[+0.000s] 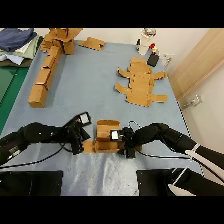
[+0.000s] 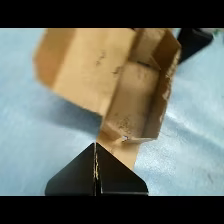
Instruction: Fold the box.
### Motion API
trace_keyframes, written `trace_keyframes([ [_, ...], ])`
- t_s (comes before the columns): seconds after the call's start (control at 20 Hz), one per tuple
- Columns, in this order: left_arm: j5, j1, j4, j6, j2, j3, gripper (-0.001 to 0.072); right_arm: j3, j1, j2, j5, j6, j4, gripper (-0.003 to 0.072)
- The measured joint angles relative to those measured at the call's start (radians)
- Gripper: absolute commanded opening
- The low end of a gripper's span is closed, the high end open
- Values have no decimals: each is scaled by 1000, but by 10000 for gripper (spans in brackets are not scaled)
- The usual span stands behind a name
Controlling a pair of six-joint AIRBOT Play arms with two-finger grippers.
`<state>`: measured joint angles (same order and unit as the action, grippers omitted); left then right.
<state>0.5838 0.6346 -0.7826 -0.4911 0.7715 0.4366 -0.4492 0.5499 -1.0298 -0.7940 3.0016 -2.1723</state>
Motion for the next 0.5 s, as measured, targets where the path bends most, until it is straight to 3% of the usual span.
trace_keyframes([
  [0.15, 45, -59, -241, -521, -107, 0, 10, 0, 0, 0, 0, 0, 0, 515],
  [0.3, 198, -167, -458, -1005, -147, -3, 10, 0, 0, 0, 0, 0, 0, 515],
  [0.5, 317, -234, -415, -1180, -91, -7, 10, 0, 0, 0, 0, 0, 0, 515],
])
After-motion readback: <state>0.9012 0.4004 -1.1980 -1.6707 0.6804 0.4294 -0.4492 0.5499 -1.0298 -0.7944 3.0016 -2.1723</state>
